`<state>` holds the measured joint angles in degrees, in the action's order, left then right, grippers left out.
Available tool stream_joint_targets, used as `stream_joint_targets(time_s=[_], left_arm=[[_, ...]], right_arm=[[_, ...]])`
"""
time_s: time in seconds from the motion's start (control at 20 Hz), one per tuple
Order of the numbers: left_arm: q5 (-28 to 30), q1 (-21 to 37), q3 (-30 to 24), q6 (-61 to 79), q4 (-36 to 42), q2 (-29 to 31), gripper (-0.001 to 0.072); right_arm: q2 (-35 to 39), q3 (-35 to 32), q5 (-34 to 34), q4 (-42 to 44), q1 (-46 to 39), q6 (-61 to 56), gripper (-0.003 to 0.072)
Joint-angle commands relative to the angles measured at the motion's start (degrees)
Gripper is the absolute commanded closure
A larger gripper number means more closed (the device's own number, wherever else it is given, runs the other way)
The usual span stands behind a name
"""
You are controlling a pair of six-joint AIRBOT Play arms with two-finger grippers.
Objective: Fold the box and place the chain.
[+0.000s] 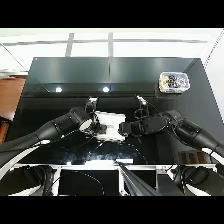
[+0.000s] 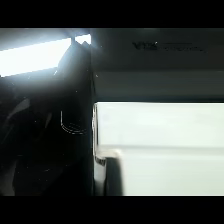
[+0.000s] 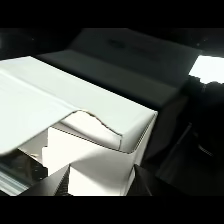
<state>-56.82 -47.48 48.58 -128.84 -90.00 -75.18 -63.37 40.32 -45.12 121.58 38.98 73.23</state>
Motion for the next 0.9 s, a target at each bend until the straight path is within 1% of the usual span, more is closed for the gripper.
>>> stream_joint_targets(time_s=[0.0, 0.05, 0.1, 0.2, 0.25, 0.45, 0.85], left_arm=[[0.0, 0.0, 0.0, 0.0, 0.0, 0.0, 0.0682], [0.0, 0.0, 0.0, 0.0, 0.0, 0.0, 0.0681], [0.0, 0.0, 0.0, 0.0, 0.0, 0.0, 0.0682], [0.0, 0.0, 0.0, 0.0, 0.0, 0.0, 0.0682], [0.0, 0.0, 0.0, 0.0, 0.0, 0.0, 0.0682], [0.0, 0.0, 0.0, 0.0, 0.0, 0.0, 0.0681], [-0.2, 0.0, 0.0, 0.0, 0.0, 0.0, 0.0682]], right_arm=[[-1.8, 1.6, -1.7, -3.1, 0.8, -1.9, 0.0208], [-2.6, 2.0, -1.6, -3.2, 1.1, -1.9, 0.022], [-3.5, 2.5, -1.6, -3.2, 1.5, -1.9, 0.0278], [-5.0, 3.7, -1.6, -3.4, 2.3, -2.0, 0.0288], [-5.8, 4.4, -1.6, -4.0, 2.7, -2.0, 0.0351], [-6.9, 6.7, -2.1, -7.1, 3.7, -4.4, 0.0351], [-6.9, 6.9, -6.1, -8.4, 3.7, -5.8, 0.0351]])
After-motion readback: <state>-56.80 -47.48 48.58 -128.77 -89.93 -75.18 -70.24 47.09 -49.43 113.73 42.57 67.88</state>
